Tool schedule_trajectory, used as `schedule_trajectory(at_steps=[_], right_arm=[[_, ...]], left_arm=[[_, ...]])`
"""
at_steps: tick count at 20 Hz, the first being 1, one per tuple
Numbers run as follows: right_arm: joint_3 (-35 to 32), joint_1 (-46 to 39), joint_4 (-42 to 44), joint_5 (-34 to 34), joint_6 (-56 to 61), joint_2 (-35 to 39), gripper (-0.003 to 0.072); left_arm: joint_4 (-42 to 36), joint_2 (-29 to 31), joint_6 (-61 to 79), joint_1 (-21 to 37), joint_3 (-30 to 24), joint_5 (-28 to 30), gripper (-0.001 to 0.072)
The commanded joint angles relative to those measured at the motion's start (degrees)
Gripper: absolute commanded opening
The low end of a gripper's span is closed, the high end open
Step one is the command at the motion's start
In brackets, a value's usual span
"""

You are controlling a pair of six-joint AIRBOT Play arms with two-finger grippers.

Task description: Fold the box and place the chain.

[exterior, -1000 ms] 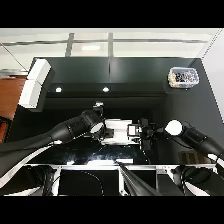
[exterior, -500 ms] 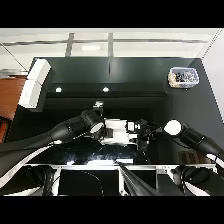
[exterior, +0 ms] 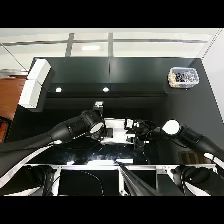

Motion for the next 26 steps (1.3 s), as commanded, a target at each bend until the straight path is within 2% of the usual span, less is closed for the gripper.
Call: schedule_trajectory(at_steps=[1,2,3,4,5,6,8,9,10,12,14,16,19,21,23,26], right_arm=[[-0.04,0.63,0.48,-0.79,-0.02,-0.28,0.0305],[-0.04,0.63,-0.04,-0.92,-0.02,-0.28,0.0305],[-0.04,0.63,-0.24,-1.11,-0.02,-0.28,0.0358],[-0.04,0.63,-0.2,-1.84,-0.02,-0.28,0.0532],[-0.04,0.61,-0.22,-2.45,-0.02,-0.28,0.0516],[-0.04,0.61,-0.22,-2.56,-0.02,-0.28,0.0312],[-0.04,0.61,-0.22,-2.75,-0.02,-0.28,0.0476],[-0.02,0.55,-0.31,-2.69,0.04,-0.28,0.0225],[0.0,-0.02,-0.59,-2.45,0.92,-0.13,0.007],[0.63,-3.43,-2.71,-0.17,11.93,1.66,0.0068],[3.17,-10.36,-9.81,7.58,27.63,5.42,0.0069],[5.79,-20.72,-16.37,16.24,41.13,9.46,0.0068],[5.68,-38.88,-16.11,23.02,56.78,11.54,0.0069],[2.25,-45.68,-14.38,23.08,65.77,10.78,0.0068],[-1.88,-45.7,-11.61,24.57,68.15,8.13,0.0068],[-5.16,-38.34,-7.48,24.37,68.04,2.23,0.0068]], left_arm=[[-0.11,0.02,0.0,0.0,0.02,0.22,0.0031],[-0.11,0.02,0.0,0.0,0.02,0.22,0.0031],[-0.11,0.02,0.0,0.0,0.02,0.22,0.0031],[-0.11,0.02,0.0,0.0,0.02,0.22,0.0031],[-0.11,0.02,0.0,0.0,0.02,0.24,0.0031],[-0.11,0.02,0.0,0.0,0.02,0.24,0.0031],[-0.11,0.02,0.0,0.0,0.02,0.24,0.0031],[-0.11,0.02,0.0,0.0,0.02,0.26,0.0031],[-0.11,0.02,0.0,0.0,0.02,0.26,0.0031],[-0.15,0.02,0.0,0.0,0.02,0.24,0.0032],[-0.35,0.02,0.0,0.0,0.02,0.15,0.0032],[-0.33,0.02,0.0,0.02,0.02,-0.02,0.0032],[-0.33,0.02,0.0,0.02,0.02,-0.02,0.0032],[-0.33,0.02,0.0,0.02,0.02,-0.02,0.0032],[-0.33,0.02,0.0,0.02,0.02,-0.02,0.0032],[-0.33,0.02,0.0,0.07,0.0,-0.02,0.0032]])
